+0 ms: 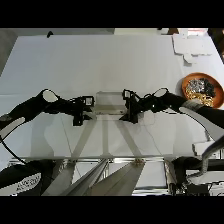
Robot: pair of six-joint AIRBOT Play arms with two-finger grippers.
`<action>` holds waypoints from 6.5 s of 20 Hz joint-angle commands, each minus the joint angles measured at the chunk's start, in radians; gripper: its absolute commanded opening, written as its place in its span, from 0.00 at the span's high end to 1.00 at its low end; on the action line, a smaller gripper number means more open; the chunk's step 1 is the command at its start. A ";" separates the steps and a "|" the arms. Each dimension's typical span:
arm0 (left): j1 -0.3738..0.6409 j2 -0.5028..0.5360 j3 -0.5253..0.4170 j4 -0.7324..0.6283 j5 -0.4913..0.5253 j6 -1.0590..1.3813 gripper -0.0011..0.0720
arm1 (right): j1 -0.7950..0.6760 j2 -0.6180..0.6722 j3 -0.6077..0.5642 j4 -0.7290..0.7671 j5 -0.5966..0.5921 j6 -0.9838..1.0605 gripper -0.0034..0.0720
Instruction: Fold the box and place the chain.
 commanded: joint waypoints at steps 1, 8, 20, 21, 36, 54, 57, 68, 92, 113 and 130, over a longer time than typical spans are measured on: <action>0.000 0.000 0.000 -0.051 0.036 -0.001 0.50 | 0.000 0.000 0.000 0.000 0.000 0.000 0.34; 0.000 0.000 0.000 -0.122 -0.014 0.003 0.51 | 0.000 0.000 0.000 0.000 0.000 0.000 0.34; -0.032 -0.061 0.000 -0.176 0.057 0.220 0.72 | 0.000 0.000 0.000 0.000 0.000 0.000 0.34; -0.032 -0.061 0.000 -0.202 0.072 0.220 0.73 | 0.000 0.000 0.000 0.000 0.000 0.000 0.34; -0.034 -0.061 0.000 -0.299 0.044 0.219 0.42 | 0.000 0.000 0.000 0.000 0.000 0.000 0.34; 0.208 0.394 -0.001 0.162 0.032 -0.956 0.98 | 0.000 0.000 0.000 0.000 0.000 0.000 0.34; 0.267 0.350 -0.029 0.200 -0.040 -1.101 0.98 | 0.000 0.000 0.000 0.000 0.000 0.000 0.34; 0.126 0.051 -0.103 0.064 0.006 -1.202 0.99 | 0.000 0.000 0.000 0.000 0.000 0.000 0.34; 0.063 0.095 -0.103 -0.365 0.050 -1.198 0.60 | 0.000 0.000 0.000 0.000 0.000 0.000 0.34; -0.016 0.082 -0.103 -0.468 0.098 -1.141 0.58 | 0.000 0.000 0.000 0.000 0.000 0.000 0.34; -0.043 0.083 -0.056 -0.293 0.147 -1.150 0.61 | 0.000 0.000 0.000 0.000 0.000 0.000 0.34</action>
